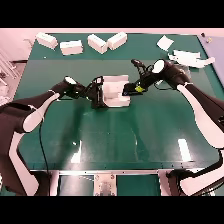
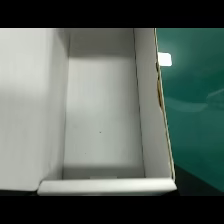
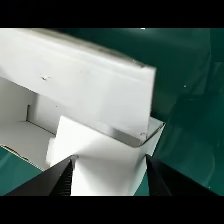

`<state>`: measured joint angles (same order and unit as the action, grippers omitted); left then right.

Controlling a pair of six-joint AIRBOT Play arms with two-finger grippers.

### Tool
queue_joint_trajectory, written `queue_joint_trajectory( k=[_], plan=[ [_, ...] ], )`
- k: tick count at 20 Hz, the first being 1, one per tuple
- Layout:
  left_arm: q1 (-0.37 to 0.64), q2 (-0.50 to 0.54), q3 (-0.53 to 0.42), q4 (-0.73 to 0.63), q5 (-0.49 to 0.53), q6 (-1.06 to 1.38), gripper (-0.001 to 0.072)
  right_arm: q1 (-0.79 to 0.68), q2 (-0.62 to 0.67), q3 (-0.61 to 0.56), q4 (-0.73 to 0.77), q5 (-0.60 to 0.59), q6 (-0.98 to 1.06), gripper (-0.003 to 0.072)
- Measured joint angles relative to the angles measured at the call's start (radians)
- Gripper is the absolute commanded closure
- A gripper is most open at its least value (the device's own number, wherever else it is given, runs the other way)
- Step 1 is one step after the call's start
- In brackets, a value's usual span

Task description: Fold the box and place the chain.

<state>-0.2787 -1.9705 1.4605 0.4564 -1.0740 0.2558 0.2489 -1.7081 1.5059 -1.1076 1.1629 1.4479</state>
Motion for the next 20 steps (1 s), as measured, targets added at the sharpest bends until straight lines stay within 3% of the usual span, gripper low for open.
queue_joint_trajectory(
  k=[9, 20],
  plan=[
    [0.000, 0.000, 0.000, 0.007, 0.000, 0.006, 0.0241, -0.007, 0.009, -0.048, -0.003, 0.093, -0.018, 0.0181],
    [0.002, 0.000, 0.000, 0.007, 0.008, 0.007, 0.0241, 0.002, 0.010, -0.074, 0.056, 0.028, -0.031, 0.0188]
  ],
)
